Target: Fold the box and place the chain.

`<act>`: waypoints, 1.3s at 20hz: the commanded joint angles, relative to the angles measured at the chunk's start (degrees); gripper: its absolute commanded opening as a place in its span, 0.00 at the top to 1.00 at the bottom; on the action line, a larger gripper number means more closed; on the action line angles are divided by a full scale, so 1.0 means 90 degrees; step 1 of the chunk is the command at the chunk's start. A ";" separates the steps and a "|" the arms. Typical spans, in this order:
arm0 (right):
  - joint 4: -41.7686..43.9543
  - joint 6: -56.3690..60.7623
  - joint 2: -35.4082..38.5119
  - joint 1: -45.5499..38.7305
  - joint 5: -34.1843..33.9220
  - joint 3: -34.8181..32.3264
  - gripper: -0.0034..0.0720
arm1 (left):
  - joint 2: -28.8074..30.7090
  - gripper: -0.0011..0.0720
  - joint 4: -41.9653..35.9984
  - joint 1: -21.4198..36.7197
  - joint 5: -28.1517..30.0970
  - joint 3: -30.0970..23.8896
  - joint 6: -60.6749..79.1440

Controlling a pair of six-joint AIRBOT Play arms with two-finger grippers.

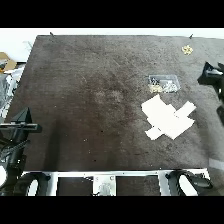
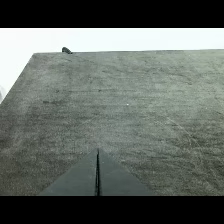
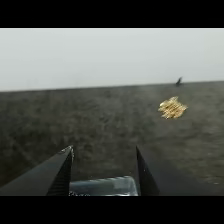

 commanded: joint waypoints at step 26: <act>-0.7019 0.2905 -0.7191 -0.1960 0.9083 0.5455 0.38 | 0.0002 0.97 0.0002 0.0000 0.0005 0.0007 0.0000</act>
